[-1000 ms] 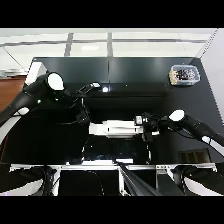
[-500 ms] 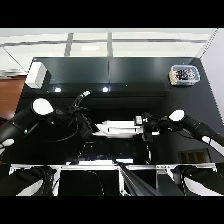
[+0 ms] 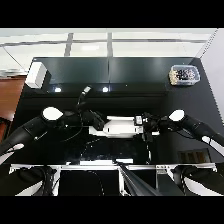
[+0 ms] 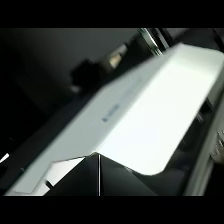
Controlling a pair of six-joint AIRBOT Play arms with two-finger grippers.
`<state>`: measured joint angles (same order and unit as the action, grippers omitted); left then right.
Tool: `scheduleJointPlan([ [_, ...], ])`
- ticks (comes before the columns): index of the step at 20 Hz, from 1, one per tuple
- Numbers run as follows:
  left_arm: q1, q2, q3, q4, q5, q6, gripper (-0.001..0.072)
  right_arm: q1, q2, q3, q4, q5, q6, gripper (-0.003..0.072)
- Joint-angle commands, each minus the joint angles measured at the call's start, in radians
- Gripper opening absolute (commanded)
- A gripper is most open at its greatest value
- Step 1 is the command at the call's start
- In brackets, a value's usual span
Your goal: Fold the box and place the chain.
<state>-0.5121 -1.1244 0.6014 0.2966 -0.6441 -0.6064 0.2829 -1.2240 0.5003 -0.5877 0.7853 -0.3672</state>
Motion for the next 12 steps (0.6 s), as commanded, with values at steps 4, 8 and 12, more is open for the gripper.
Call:
scheduleJointPlan([
  [4, 0.013, -0.111, 0.031, -0.025, 0.103, 0.039, 0.0029, 0.001, 0.0, 0.0, 0.0, 0.0, 0.0, 0.0156],
  [8, 0.01, -0.17, 0.041, -0.026, 0.071, 0.039, 0.0029, 0.001, 0.0, 0.0, 0.0, 0.0, 0.0, 0.0156],
  [12, -0.006, -0.219, 0.043, -0.018, 0.023, 0.039, 0.0029, 0.001, 0.0, 0.0, 0.0, 0.0, 0.0, 0.0157],
])
